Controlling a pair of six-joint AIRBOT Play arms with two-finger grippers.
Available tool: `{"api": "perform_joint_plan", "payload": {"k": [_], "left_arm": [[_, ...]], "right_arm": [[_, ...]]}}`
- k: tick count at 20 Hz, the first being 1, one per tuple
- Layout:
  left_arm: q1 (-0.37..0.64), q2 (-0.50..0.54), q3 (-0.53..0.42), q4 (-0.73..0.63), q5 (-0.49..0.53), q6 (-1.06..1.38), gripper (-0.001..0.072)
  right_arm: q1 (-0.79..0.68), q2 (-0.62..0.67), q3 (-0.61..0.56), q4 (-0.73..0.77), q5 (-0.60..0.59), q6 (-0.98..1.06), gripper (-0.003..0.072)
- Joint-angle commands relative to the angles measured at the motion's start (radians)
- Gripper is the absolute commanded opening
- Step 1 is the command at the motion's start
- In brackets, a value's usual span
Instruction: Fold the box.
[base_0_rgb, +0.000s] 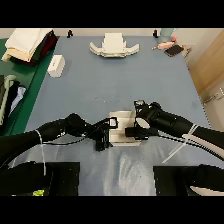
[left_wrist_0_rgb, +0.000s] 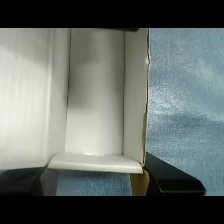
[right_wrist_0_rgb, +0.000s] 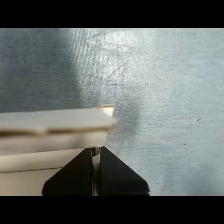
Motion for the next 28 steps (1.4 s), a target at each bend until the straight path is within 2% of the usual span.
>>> {"api": "perform_joint_plan", "payload": {"k": [1,4,5,6,7,9,13,16,17,18,19,22,24,26,28], "left_arm": [[0.000,0.001,-0.001,-0.003,0.000,-0.002,0.0525],[0.000,0.001,-0.001,-0.003,0.000,-0.002,0.0525],[0.000,0.001,-0.001,-0.003,0.000,-0.002,0.0526],[0.000,0.001,-0.001,-0.003,0.000,-0.002,0.0525],[0.000,0.001,-0.001,-0.003,0.000,-0.002,0.0525],[0.000,0.001,-0.001,-0.003,0.000,-0.002,0.0525],[0.000,0.001,-0.001,-0.003,0.000,-0.002,0.0525],[0.000,0.001,-0.001,-0.003,0.000,-0.002,0.0525],[0.000,0.001,-0.001,-0.003,0.000,-0.002,0.0525],[0.000,0.001,-0.001,-0.003,0.000,-0.002,0.0525],[0.000,0.001,-0.001,-0.003,0.000,-0.002,0.0526],[0.000,0.001,-0.001,-0.003,0.000,-0.002,0.0525],[0.000,0.001,-0.001,-0.003,0.000,-0.002,0.0525],[0.000,0.001,-0.001,-0.003,0.000,-0.002,0.0525],[0.000,0.001,-0.001,-0.003,0.000,-0.002,0.0525]], "right_arm": [[0.002,-0.018,0.001,-0.007,0.007,0.016,0.0002],[0.002,-0.018,0.003,-0.007,0.007,0.010,0.0003],[0.002,-0.016,0.008,-0.007,0.007,0.004,0.0074],[0.002,-0.011,0.015,-0.005,0.008,0.003,0.0317],[0.002,-0.003,0.023,0.005,0.009,-0.004,0.0429],[0.002,0.020,0.041,0.019,0.023,-0.029,0.0439],[0.001,0.076,0.066,-0.002,0.126,-0.034,0.0440],[0.000,0.149,0.087,-0.031,0.164,-0.034,0.0435],[0.000,0.180,0.089,-0.053,0.164,-0.034,0.0370],[-0.007,0.211,0.088,-0.084,0.166,-0.037,0.0150],[-0.029,0.232,0.088,-0.099,0.165,-0.066,0.0021],[-0.192,0.233,0.088,-0.059,0.149,-0.238,0.0001],[-0.351,0.197,0.088,0.045,0.089,-0.396,0.0001],[-0.529,0.140,0.088,0.267,0.023,-0.611,0.0001],[-0.696,0.063,0.088,0.586,0.019,-0.850,0.0001]]}}
